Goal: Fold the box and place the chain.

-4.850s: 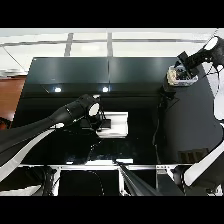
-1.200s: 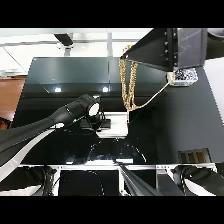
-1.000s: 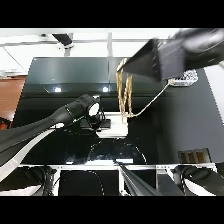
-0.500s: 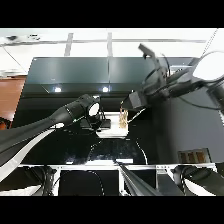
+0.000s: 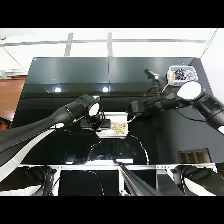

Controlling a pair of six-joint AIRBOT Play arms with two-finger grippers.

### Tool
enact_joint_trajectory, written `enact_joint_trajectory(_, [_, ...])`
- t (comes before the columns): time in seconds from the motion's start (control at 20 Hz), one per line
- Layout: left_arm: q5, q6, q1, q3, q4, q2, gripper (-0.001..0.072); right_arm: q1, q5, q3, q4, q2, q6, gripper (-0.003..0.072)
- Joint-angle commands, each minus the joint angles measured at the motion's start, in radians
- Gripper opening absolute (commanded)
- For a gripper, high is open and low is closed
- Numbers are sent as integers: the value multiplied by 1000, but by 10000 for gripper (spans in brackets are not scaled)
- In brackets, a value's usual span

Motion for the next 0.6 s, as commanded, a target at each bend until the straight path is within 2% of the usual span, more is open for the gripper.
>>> enact_joint_trajectory(0.0, [0, 0, 0, 0, 0, 0, 31, -159, -71, -15, -184, 6, -3, 333])
enact_joint_trajectory(0.05, [1, 0, 0, 0, 0, 0, 31, -203, -182, -30, -296, 6, 49, 332])
enact_joint_trajectory(0.15, [2, 0, 1, 0, 0, 0, 31, -240, -421, -83, -500, -16, 280, 351])
enact_joint_trajectory(0.2, [2, 0, 1, 0, 0, 0, 31, -245, -476, -88, -578, -47, 332, 603])
enact_joint_trajectory(0.25, [1, 0, 1, 0, 0, 0, 31, -247, -515, -81, -621, -90, 369, 720])
enact_joint_trajectory(0.4, [0, 0, 1, 0, 0, 0, 31, -280, -526, 14, -631, -244, 475, 719])
enact_joint_trajectory(0.55, [1, 0, 1, 0, 0, 0, 31, -303, -393, 188, -761, -407, 583, 719])
